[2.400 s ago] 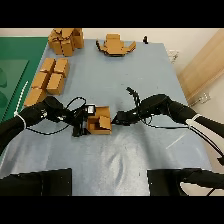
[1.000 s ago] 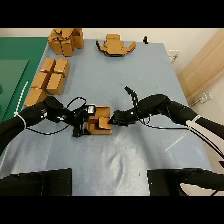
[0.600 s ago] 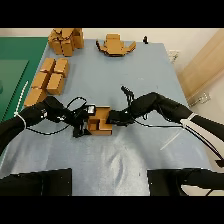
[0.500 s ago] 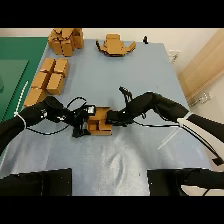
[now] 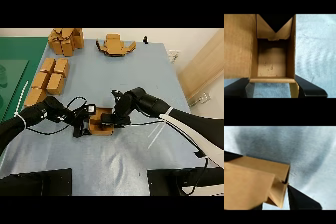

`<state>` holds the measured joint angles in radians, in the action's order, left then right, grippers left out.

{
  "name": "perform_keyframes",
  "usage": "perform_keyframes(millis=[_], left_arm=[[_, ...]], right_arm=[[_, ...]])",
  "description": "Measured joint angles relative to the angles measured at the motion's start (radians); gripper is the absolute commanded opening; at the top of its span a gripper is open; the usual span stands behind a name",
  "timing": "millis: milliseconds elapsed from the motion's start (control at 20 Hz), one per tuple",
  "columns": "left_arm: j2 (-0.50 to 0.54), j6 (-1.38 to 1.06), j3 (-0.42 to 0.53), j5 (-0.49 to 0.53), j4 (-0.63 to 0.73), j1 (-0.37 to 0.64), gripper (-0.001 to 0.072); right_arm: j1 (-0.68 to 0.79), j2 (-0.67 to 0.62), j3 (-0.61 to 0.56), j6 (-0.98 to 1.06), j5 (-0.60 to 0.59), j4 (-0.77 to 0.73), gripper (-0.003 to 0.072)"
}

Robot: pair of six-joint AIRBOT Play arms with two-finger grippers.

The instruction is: Fold the box.

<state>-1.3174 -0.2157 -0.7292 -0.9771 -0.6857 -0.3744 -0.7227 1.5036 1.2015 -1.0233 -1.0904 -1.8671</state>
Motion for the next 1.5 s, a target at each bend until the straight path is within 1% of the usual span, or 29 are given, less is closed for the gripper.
perform_keyframes(millis=[250,350,400,450,500,750,800,850,900,950,1150,1200,1250,1300,1350,1500], left_arm=[[0.000,0.003,0.000,0.000,-0.005,0.000,0.0294],[0.000,0.004,0.000,0.000,-0.005,0.000,0.0294],[0.000,0.005,0.000,0.000,-0.006,0.000,0.0294],[0.000,0.006,0.000,0.002,-0.008,0.000,0.0294],[0.000,0.006,0.000,0.004,-0.013,0.001,0.0294],[0.001,0.006,0.000,0.004,-0.013,0.001,0.0294],[0.001,0.005,0.000,0.003,-0.013,0.001,0.0295],[0.001,0.005,0.000,0.002,-0.012,0.001,0.0294],[0.000,0.005,0.000,0.002,-0.009,0.001,0.0294],[0.000,0.005,0.000,-0.001,-0.002,0.001,0.0294],[0.000,0.002,0.000,-0.008,0.002,0.000,0.0294],[0.000,0.002,0.000,-0.003,0.002,0.000,0.0294],[0.000,0.003,0.000,-0.002,0.002,0.000,0.0294],[0.000,0.003,0.000,-0.002,0.000,0.000,0.0294],[0.000,0.003,0.000,-0.002,0.000,0.000,0.0294],[0.000,0.003,0.000,0.000,-0.003,0.000,0.0294]], right_arm=[[-0.022,0.052,0.039,0.095,-0.019,0.068,0.0446],[-0.032,0.086,0.068,0.113,-0.022,0.086,0.0350],[-0.038,0.101,0.084,0.125,-0.026,0.093,0.0272],[-0.043,0.115,0.100,0.141,-0.036,0.107,0.0059],[-0.048,0.126,0.115,0.161,-0.053,0.125,0.0001],[-0.065,0.150,0.157,0.206,-0.085,0.149,0.0002],[-0.067,0.152,0.161,0.211,-0.089,0.150,0.0043],[-0.068,0.153,0.166,0.214,-0.092,0.150,0.0279],[-0.069,0.153,0.172,0.217,-0.085,0.142,0.0394],[-0.070,0.152,0.179,0.217,-0.082,0.135,0.0394],[-0.071,0.152,0.205,0.231,-0.153,0.145,0.0391],[-0.071,0.152,0.209,0.240,-0.178,0.149,0.0368],[-0.072,0.153,0.211,0.251,-0.207,0.164,0.0327],[-0.072,0.154,0.213,0.262,-0.233,0.183,0.0324],[-0.071,0.155,0.215,0.270,-0.252,0.198,0.0295],[-0.071,0.166,0.217,0.288,-0.279,0.219,0.0295]])
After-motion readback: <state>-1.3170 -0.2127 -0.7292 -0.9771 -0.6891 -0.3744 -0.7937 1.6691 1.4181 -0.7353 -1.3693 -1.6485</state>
